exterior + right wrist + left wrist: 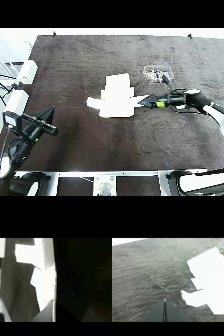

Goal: Fold the box and place the chain.

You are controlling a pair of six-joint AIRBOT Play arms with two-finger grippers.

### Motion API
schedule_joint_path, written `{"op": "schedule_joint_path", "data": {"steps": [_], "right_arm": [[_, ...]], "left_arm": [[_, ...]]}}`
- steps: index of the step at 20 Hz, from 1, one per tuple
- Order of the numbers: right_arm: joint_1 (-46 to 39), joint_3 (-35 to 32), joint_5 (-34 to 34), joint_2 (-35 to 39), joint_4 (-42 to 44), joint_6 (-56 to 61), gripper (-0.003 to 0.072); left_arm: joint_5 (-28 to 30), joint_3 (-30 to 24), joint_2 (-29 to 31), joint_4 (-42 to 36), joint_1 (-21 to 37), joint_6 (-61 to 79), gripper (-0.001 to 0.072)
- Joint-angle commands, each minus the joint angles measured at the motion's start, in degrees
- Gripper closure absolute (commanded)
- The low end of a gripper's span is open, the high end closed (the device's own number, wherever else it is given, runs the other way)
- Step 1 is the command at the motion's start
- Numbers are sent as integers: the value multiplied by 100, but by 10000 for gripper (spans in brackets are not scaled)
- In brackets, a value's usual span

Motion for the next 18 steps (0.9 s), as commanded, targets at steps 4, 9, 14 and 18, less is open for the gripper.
{"op": "schedule_joint_path", "data": {"steps": [4,9,14,18], "right_arm": [[933,-17,-1823,90,146,133,678],[955,-17,-2081,83,142,-380,678],[1056,-24,-2216,83,142,-844,678],[1346,-59,-2605,83,140,-1113,678]], "left_arm": [[125,2,4,0,0,15,689],[214,0,4,2,0,15,556],[164,15,4,7,0,57,136],[83,345,-352,28,0,221,137]]}}
